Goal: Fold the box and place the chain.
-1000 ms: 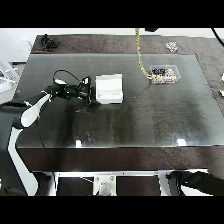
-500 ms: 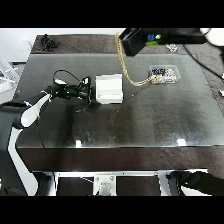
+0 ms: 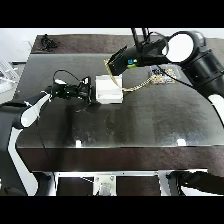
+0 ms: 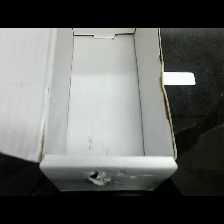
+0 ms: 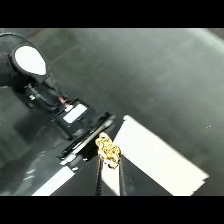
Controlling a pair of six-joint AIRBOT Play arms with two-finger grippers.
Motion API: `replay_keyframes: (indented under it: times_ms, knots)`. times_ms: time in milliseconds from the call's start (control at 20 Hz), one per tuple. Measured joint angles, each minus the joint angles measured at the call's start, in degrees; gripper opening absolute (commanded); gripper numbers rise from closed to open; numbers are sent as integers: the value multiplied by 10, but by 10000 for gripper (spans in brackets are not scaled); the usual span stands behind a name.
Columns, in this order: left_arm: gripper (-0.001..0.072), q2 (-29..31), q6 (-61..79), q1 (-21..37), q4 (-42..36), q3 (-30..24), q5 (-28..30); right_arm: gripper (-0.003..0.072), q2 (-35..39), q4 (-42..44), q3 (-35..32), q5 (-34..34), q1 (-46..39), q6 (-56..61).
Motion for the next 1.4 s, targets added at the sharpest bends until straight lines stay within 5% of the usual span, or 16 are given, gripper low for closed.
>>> replay_keyframes:
  times_ms: [900,950,1000,1050,1400]
  knots:
    - [367,0,0,0,0,0,0,14,-186,73,-100,-58,-28,-15]
    - [367,0,0,0,0,0,0,116,-194,73,-103,-62,-35,-15]
    - [367,0,0,0,0,0,0,345,-199,72,-105,-63,-42,-16]
    - [367,0,0,0,0,0,0,445,-202,71,-107,-64,-50,-16]
    - [368,0,0,0,-1,0,0,411,-155,70,-112,-99,-116,-17]
